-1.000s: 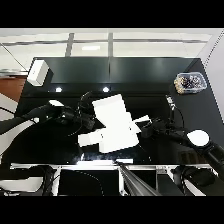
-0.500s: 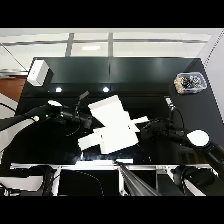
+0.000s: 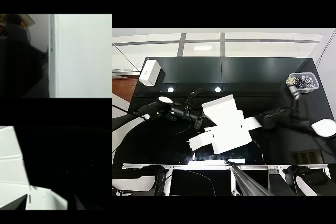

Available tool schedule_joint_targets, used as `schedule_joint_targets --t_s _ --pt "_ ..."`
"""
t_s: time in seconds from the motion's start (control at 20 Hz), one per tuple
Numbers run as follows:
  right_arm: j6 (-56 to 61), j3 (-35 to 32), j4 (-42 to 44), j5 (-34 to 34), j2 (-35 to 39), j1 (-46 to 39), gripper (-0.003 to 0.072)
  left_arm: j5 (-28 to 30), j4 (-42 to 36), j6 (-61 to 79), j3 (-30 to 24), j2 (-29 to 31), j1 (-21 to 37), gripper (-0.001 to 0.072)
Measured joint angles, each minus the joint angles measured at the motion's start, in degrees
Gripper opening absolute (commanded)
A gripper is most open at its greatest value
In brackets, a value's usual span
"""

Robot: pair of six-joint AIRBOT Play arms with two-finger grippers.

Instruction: Fold the box and place the chain.

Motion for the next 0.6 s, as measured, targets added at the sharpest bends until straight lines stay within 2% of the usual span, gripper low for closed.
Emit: schedule_joint_targets --t_s 0.1,0.3,0.45,0.6 --pt "0.2 4.1 -6.5 3.7 0.0 -5.0 0.0706 2.7 2.8 2.9 1.3 3.1 -1.9 0.0025" --pt "-0.2 8.5 -16.5 4.8 0.0 -10.9 0.0706 13.3 10.7 11.8 2.4 9.2 -7.6 0.0027" --pt "-2.1 9.5 -17.5 4.4 -0.1 -12.1 0.0707 18.5 14.1 15.5 2.4 9.9 -10.5 0.0027" --pt "-8.8 9.7 -16.2 5.7 -0.2 -10.8 0.0707 21.5 15.5 16.5 1.7 8.5 -11.8 0.0027"
